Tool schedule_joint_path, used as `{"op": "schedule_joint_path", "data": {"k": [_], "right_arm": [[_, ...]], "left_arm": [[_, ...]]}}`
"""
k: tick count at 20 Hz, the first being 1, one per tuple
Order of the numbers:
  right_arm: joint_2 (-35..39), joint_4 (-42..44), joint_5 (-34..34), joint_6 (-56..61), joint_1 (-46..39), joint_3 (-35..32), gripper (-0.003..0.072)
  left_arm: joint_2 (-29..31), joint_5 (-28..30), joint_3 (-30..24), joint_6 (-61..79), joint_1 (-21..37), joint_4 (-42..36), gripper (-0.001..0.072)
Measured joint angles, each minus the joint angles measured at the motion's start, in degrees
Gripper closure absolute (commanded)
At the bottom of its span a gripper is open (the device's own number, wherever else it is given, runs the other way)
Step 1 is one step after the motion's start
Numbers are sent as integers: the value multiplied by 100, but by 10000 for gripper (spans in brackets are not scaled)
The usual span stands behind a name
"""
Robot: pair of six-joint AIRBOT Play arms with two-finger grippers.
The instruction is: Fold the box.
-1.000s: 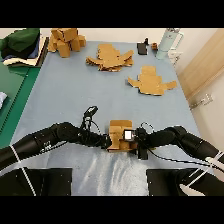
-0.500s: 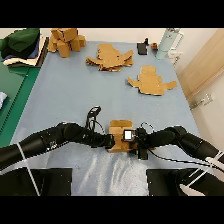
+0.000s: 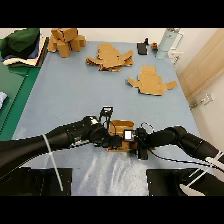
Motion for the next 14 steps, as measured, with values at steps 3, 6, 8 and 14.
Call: {"op": "schedule_joint_path", "data": {"k": [3, 6, 8, 14], "right_arm": [[0, 0, 0, 0, 0, 0, 148], [0, 0, 0, 0, 0, 0, 148], [0, 0, 0, 0, 0, 0, 148], [0, 0, 0, 0, 0, 0, 149]], "left_arm": [[-308, -337, 376, -479, -181, 374, 183], [-599, -549, 610, -831, -258, 540, 183], [-767, -636, 713, -999, -280, 597, 183], [-1019, -636, 828, -1207, -297, 662, 220]]}}
